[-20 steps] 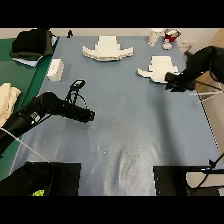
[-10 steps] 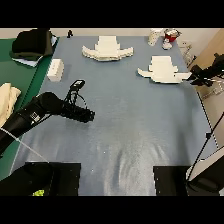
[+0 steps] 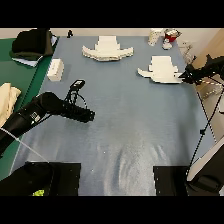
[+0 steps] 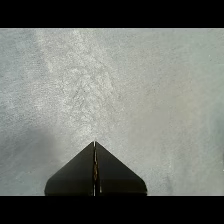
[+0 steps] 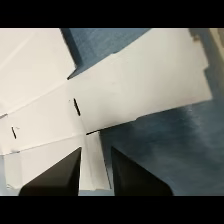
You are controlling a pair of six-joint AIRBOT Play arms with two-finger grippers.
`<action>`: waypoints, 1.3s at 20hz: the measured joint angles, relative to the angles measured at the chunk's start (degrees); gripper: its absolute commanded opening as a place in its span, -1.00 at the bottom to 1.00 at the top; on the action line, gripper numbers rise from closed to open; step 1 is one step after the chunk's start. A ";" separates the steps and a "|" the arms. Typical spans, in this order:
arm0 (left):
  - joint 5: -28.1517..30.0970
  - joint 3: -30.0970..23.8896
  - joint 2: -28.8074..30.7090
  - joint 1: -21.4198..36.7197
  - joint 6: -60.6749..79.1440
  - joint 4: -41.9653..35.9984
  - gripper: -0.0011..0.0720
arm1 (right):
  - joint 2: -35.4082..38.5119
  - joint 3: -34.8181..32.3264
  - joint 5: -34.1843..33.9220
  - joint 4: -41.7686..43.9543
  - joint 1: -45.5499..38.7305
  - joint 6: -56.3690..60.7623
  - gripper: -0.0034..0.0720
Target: Fold the box.
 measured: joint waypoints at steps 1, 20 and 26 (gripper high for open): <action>-0.02 0.00 0.00 0.00 0.02 0.00 -0.93 | -0.17 0.04 -0.94 0.42 0.24 -0.13 -0.67; -0.02 0.00 0.00 0.00 0.02 0.00 -0.93 | 21.70 -28.76 -14.51 4.42 7.54 -6.40 -0.91; 0.00 0.00 0.00 0.00 0.02 0.00 -0.93 | 46.34 -62.40 -8.22 3.21 11.91 -7.58 -0.91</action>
